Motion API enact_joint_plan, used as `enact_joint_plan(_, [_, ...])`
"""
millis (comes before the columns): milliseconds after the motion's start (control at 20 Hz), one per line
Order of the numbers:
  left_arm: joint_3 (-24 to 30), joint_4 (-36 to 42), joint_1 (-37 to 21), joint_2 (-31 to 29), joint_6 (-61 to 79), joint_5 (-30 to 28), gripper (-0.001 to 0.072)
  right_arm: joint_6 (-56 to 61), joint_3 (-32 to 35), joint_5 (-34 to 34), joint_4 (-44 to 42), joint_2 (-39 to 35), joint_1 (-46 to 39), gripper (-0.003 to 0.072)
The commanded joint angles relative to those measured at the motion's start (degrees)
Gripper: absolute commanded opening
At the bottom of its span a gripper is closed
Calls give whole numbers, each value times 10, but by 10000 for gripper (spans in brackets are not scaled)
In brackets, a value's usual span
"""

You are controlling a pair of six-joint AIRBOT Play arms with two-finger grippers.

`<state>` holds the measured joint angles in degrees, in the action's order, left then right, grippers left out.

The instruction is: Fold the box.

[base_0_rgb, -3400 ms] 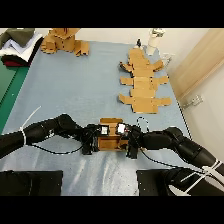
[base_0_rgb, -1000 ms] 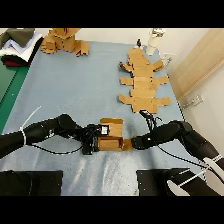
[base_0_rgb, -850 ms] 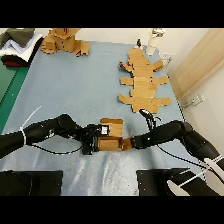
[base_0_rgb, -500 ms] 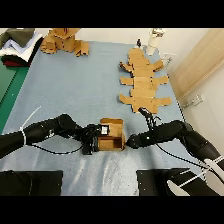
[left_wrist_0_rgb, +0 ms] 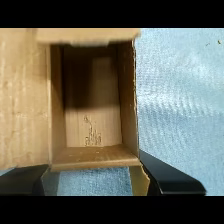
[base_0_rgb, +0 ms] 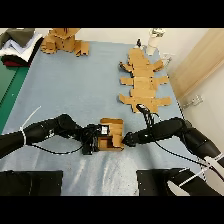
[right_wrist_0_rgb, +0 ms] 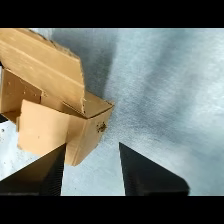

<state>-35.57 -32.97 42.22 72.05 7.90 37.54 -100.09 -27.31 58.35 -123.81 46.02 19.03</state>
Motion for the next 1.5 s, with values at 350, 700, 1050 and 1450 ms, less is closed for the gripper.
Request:
enact_joint_plan(350, [-1, 0, 0, 0, 0, 0, 293, 236, -45, -61, 178, 82, 144, 521])
enact_joint_plan(700, [-1, 0, -1, 0, 0, 0, 293, 420, -120, -47, 259, 168, 252, 521])
enact_joint_plan(1050, [-1, 0, 0, 0, 0, 0, 292, 540, -178, 47, 343, 260, 297, 406])
enact_joint_plan(1450, [-1, 0, -1, 0, 0, 0, 293, 535, -199, 47, 348, 260, 297, 20])
